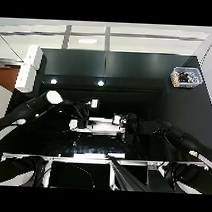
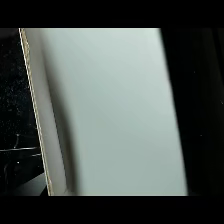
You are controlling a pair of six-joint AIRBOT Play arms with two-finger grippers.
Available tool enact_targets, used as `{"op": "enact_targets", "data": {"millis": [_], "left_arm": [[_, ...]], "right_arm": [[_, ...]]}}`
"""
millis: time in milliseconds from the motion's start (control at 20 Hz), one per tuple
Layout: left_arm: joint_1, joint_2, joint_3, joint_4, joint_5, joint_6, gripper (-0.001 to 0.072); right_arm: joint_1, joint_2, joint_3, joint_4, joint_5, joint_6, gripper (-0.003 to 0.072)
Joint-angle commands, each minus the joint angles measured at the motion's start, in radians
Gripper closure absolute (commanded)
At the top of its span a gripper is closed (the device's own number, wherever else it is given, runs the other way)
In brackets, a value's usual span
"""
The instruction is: Fold the box and place the chain.
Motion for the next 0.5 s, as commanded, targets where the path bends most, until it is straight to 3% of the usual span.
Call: {"op": "enact_targets", "data": {"millis": [0, 200, 250, 300, 350, 450], "left_arm": [[0.046, 0.101, 0.001, 0.129, -0.099, -0.164, 0.0132], [0.118, 0.228, 0.001, 0.212, -0.329, -0.453, 0.0156], [0.13, 0.248, 0.001, 0.212, -0.392, -0.539, 0.0326], [0.135, 0.258, 0.001, 0.212, -0.454, -0.585, 0.0578], [0.135, 0.259, 0.0, 0.201, -0.524, -0.588, 0.068], [0.125, 0.259, -0.03, 0.079, -0.576, -0.617, 0.0681]], "right_arm": [[0.0, 0.0, 0.0, 0.0, 0.0, 0.0, 0.022], [0.0, 0.0, 0.0, 0.001, -0.001, 0.001, 0.022], [0.0, 0.0, 0.0, 0.001, 0.0, 0.001, 0.022], [0.0, 0.0, 0.0, 0.001, 0.0, 0.001, 0.022], [0.0, 0.0, 0.0, 0.001, 0.0, 0.001, 0.0219], [0.0, 0.0, 0.0, 0.001, 0.0, 0.001, 0.022]]}}
